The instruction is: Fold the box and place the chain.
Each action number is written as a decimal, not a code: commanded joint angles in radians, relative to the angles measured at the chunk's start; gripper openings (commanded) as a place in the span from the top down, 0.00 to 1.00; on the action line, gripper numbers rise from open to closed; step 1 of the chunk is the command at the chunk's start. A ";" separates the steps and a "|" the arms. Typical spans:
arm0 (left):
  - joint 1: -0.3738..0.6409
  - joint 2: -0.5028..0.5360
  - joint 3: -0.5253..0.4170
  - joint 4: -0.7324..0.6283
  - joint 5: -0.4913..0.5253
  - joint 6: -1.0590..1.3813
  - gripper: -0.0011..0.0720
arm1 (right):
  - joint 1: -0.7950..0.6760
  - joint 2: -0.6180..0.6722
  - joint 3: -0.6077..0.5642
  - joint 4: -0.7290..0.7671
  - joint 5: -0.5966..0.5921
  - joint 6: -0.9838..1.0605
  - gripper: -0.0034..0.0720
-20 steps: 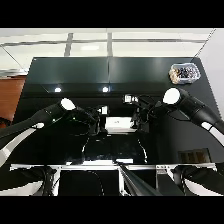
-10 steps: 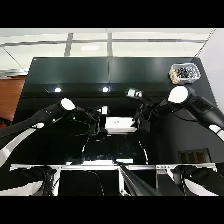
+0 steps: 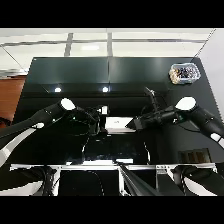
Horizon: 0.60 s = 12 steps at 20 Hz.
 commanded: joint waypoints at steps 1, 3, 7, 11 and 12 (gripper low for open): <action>0.000 0.000 0.001 0.000 0.000 0.000 0.35 | 0.036 -0.017 -0.069 0.111 -0.138 0.029 0.94; 0.000 0.000 0.001 0.000 0.000 0.000 0.35 | 0.051 -0.022 -0.069 0.115 -0.179 0.028 0.94; 0.000 0.000 0.001 0.000 0.000 0.000 0.35 | 0.050 -0.025 -0.069 0.105 -0.205 0.027 0.94; 0.000 0.000 0.001 0.000 0.001 0.000 0.35 | 0.051 -0.060 -0.070 0.080 -0.205 0.029 0.94; 0.000 0.000 0.001 0.000 0.000 0.000 0.35 | 0.051 -0.072 -0.070 0.080 -0.205 0.029 0.94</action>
